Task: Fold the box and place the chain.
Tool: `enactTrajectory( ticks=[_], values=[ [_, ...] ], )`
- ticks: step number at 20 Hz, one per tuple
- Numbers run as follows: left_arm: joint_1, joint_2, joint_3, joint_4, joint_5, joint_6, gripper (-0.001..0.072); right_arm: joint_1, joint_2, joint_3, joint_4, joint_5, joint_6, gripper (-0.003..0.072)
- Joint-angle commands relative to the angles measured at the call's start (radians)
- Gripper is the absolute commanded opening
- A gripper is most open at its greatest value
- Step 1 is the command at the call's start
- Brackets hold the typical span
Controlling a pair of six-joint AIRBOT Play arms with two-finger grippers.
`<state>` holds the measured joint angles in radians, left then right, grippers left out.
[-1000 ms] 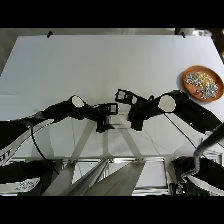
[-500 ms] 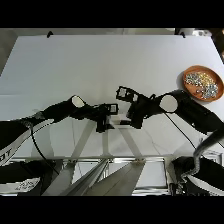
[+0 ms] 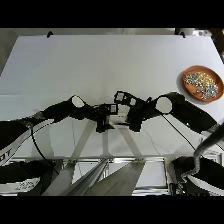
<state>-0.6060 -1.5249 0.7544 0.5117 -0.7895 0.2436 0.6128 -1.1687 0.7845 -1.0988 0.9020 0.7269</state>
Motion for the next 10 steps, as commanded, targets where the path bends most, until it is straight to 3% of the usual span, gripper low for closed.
enactTrajectory(
  ticks=[1,10],
  values=[
    [0.0,0.0,0.0,-0.003,0.0,-0.005,0.0387,0.005,-0.002,-0.013,0.008,0.071,0.002,0.0221],
    [0.0,0.0,0.0,-0.003,0.0,-0.005,0.0387,0.005,-0.001,-0.055,0.004,0.105,-0.002,0.0221]
  ],
)
